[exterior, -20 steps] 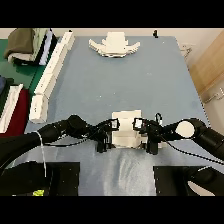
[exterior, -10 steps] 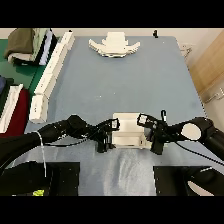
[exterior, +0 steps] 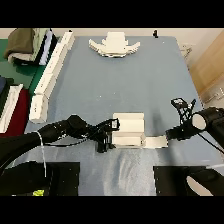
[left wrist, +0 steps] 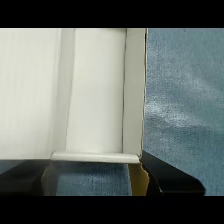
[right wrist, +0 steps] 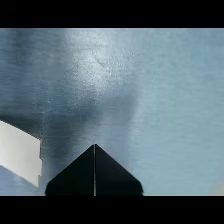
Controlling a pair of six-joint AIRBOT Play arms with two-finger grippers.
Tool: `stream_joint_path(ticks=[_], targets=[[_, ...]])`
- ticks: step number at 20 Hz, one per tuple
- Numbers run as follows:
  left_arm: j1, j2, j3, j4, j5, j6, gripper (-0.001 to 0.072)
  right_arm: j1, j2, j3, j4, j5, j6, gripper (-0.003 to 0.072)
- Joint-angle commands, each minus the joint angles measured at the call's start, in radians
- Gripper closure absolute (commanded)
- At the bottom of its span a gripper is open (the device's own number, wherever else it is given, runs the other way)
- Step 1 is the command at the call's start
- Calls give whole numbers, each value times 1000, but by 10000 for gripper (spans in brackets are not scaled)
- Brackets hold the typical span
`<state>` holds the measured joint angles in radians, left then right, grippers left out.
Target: Fold the box.
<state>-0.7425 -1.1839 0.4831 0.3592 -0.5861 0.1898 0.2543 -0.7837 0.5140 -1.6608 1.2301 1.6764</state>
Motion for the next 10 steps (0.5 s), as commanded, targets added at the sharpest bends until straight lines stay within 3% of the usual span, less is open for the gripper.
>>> stream_joint_path(ticks=[1, 5, 10], targets=[[0, -1, 1, 0, 1, 1, 248, -106, -113, -7, 277, 0, -23, 683], [0, 0, 1, 0, 1, 1, 248, -106, -140, -10, 505, 27, -145, 684], [0, 0, 1, 0, 1, 1, 248, -106, -4, -10, 569, 64, -156, 684]])
